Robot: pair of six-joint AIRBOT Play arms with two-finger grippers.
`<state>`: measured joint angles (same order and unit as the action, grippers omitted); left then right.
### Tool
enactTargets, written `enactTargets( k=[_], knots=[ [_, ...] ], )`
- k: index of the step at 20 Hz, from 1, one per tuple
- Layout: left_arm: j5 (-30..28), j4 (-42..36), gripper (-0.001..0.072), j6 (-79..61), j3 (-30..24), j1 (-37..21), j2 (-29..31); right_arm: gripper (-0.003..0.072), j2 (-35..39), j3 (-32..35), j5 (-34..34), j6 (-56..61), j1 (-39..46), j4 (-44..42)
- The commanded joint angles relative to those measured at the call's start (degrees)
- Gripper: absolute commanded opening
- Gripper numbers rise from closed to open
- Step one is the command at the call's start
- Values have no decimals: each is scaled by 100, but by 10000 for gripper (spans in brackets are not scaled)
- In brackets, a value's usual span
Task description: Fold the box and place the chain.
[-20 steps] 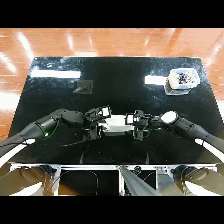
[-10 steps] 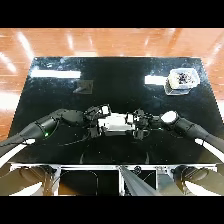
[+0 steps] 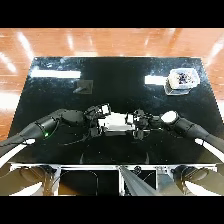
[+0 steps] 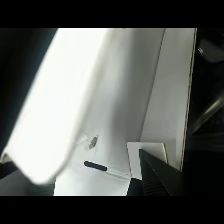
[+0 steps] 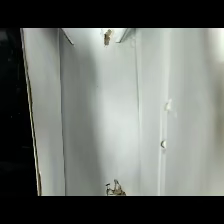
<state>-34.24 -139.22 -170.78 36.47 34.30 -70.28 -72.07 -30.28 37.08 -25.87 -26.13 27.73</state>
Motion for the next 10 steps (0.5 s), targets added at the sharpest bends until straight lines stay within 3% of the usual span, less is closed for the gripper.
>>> enactTargets(
  k=[1,2,3,4,5,6,10],
  knots=[
    [24,4,619,66,2,2,-2,556,-2,0,11,0,-7,-4],
    [22,4,591,70,2,2,-2,556,-2,0,11,0,-7,-4],
    [42,9,506,151,2,0,0,556,-2,0,11,0,-7,-4],
    [48,17,340,238,2,-13,2,556,-2,0,11,0,-7,-4],
    [37,70,125,380,4,-46,7,556,-2,0,11,0,-7,-4],
    [-17,81,24,542,4,-120,17,556,-2,0,11,0,-7,-4],
    [-612,116,23,1106,2,-726,210,556,-2,0,17,-2,-7,-2]
  ],
)
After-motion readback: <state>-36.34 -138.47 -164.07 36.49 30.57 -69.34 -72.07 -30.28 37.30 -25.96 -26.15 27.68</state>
